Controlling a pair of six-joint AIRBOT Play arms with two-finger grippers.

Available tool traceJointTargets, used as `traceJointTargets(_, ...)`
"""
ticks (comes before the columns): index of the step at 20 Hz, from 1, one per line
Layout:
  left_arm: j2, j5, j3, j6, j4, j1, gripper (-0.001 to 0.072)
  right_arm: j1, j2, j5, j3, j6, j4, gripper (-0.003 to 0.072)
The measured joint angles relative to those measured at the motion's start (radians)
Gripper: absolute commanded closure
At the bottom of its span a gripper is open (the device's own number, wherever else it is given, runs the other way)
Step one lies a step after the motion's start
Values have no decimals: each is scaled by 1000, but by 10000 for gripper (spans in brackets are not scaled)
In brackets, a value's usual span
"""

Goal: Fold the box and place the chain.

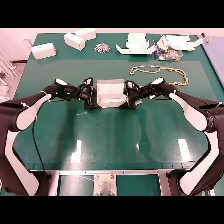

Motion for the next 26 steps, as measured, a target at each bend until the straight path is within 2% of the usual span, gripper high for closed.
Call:
traceJointTargets(5, -2, -3, 0, -13, 3, -2, 35, 0, 0, 0, 0, 0, 0, 97)
traceJointTargets(6, -2, -3, 0, -17, 4, -2, 91, 0, 0, 0, 0, 0, 0, 97)
traceJointTargets(26, -5, -18, 0, -13, 3, -2, 79, 0, 0, 0, 0, 0, 0, 97)
